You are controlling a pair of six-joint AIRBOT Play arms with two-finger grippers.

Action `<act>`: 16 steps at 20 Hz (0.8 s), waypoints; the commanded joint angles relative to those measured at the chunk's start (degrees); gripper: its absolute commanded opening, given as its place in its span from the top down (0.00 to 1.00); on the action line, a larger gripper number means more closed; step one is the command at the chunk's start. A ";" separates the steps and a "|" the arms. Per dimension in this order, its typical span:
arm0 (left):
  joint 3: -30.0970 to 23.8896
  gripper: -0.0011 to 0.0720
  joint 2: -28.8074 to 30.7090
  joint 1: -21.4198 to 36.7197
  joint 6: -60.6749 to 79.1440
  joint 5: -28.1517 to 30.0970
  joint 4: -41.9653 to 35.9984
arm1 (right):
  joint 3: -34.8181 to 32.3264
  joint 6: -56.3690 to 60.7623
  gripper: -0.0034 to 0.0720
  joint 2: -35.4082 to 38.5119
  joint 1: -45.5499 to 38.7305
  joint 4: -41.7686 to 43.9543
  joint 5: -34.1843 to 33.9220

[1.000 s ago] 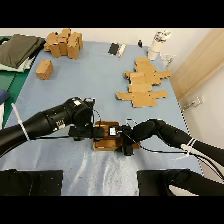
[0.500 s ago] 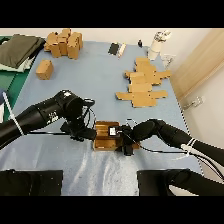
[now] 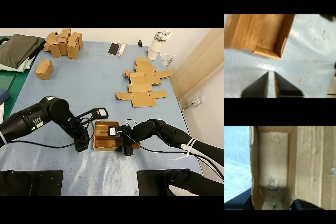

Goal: Fold the box.

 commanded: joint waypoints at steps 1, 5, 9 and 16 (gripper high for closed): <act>-8.83 0.08 0.94 3.76 24.83 13.75 -9.16 | -0.02 0.02 0.26 0.02 0.00 -0.04 0.00; -16.76 0.02 0.92 5.53 54.88 20.39 -28.02 | -0.02 0.02 0.26 0.02 0.00 -0.04 0.00; -19.32 0.02 -0.50 5.53 58.47 28.22 -35.60 | -0.02 0.02 0.26 0.02 0.00 -0.07 0.00; -19.37 0.02 -2.69 5.66 60.00 26.12 -36.87 | -0.02 0.02 0.26 0.02 0.00 -0.11 0.00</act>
